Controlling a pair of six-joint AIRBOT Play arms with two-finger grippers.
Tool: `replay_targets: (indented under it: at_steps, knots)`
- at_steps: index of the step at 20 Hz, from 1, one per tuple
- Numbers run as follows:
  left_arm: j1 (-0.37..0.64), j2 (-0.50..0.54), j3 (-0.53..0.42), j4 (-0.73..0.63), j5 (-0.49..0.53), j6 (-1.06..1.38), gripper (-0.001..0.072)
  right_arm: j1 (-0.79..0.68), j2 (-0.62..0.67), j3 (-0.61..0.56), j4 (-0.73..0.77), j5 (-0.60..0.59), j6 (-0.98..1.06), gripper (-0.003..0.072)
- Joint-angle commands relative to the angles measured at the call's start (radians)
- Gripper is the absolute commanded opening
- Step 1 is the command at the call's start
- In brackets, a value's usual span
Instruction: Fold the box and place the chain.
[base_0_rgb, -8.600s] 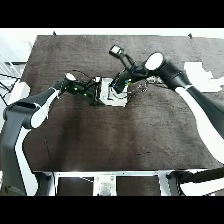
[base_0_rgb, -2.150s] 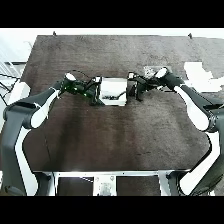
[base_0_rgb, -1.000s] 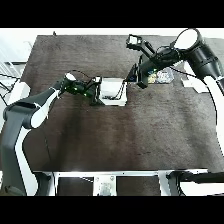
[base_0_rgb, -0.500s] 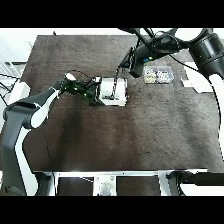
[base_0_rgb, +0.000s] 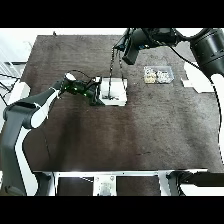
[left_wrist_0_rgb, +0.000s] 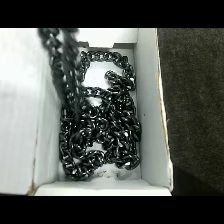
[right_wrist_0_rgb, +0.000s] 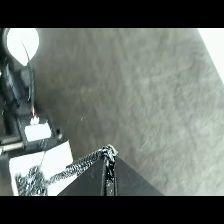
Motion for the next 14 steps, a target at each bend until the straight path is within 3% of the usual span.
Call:
replay_targets:
  at_steps: [1,4,8,13,14]
  knots:
    - [0.001,0.000,0.000,0.000,0.001,0.000,0.0628,0.018,0.000,0.008,-0.002,-0.041,0.033,0.0011]
    - [0.001,0.000,0.000,0.000,0.000,0.000,0.0627,0.014,-0.012,-0.024,-0.038,-0.006,0.124,0.0011]
    - [0.001,0.000,0.000,0.000,0.000,0.000,0.0627,0.005,-0.028,-0.201,-0.043,-0.005,0.128,0.0011]
    - [0.001,0.000,0.000,0.000,0.000,0.000,0.0628,0.000,-0.128,-0.409,-0.008,-0.119,0.132,0.0015]
    - [0.001,0.000,0.000,0.000,0.000,0.000,0.0628,-0.001,-0.154,-0.425,-0.012,-0.126,0.120,0.0092]
